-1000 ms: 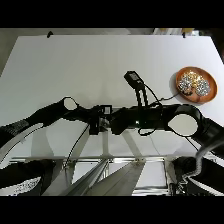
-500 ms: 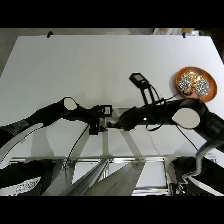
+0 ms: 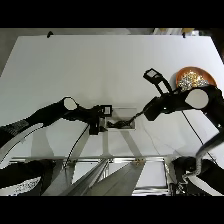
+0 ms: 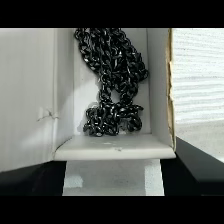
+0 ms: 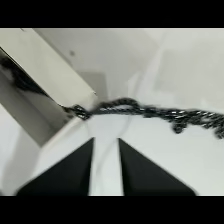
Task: Fold the box and place the chain.
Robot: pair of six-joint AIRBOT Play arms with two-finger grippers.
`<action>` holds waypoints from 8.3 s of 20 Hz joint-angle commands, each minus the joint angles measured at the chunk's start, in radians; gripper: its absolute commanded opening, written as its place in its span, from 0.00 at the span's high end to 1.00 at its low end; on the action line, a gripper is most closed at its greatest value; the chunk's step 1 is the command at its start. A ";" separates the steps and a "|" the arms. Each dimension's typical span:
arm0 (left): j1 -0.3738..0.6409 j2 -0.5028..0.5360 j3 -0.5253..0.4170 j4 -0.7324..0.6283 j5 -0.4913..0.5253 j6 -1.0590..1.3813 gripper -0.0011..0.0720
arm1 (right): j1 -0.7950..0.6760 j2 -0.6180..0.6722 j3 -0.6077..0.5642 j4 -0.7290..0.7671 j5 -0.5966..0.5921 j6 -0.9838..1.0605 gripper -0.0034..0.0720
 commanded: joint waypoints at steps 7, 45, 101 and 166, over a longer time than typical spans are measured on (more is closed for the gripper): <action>0.000 0.000 0.000 0.000 0.000 0.000 0.84 | -0.048 -0.299 -0.052 0.207 -0.066 -0.968 0.56; 0.000 0.000 0.000 0.000 0.000 0.000 0.84 | 0.217 0.031 -0.076 0.418 -0.230 -0.322 0.93; 0.000 0.000 0.000 0.000 0.000 0.000 0.84 | -0.010 0.272 -0.132 0.227 -0.080 0.003 0.93; 0.000 0.000 0.000 0.000 0.000 0.000 0.84 | -0.093 -0.144 -0.138 -0.156 -0.053 -0.449 0.93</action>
